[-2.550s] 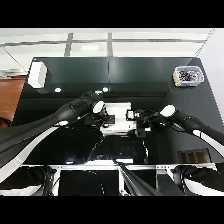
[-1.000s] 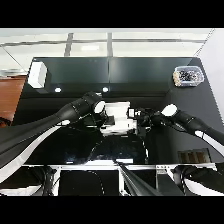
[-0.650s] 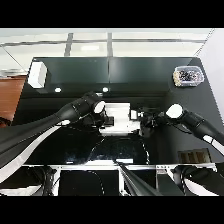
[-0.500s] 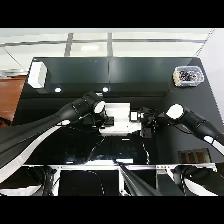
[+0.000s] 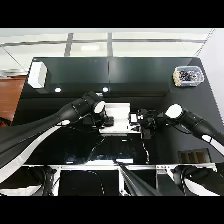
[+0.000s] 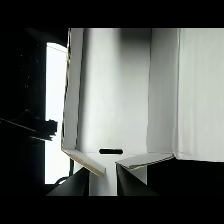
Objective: Fold the box and place the chain.
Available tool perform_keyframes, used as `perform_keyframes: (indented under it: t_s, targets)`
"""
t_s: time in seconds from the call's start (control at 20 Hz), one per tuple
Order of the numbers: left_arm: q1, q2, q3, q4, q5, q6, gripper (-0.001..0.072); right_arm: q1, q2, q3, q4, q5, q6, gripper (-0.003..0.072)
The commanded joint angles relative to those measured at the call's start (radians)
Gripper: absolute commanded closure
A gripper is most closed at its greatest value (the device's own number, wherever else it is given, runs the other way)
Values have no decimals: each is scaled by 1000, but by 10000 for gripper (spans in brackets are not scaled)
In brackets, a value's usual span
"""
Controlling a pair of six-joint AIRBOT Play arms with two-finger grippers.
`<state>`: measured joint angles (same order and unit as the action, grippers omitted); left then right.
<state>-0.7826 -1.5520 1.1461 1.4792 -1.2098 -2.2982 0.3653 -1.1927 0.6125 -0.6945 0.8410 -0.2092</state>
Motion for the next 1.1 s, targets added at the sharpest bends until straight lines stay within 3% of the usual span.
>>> perform_keyframes:
  t_s: [0.0,0.2,0.85,0.95,1.05]
  targets:
    - [1,0,1,-3,4,1,682,1,-8,-9,101,-13,-8,493]
    - [1,0,1,-3,4,1,682,22,-53,-11,206,-23,-8,492]
    - [1,0,0,-18,28,-2,682,38,-59,-33,231,-97,91,491]
    - [1,0,0,-18,28,-2,682,40,-59,-33,230,-117,119,239]
    - [1,0,0,-18,28,-2,682,40,-59,-33,229,-104,126,581]
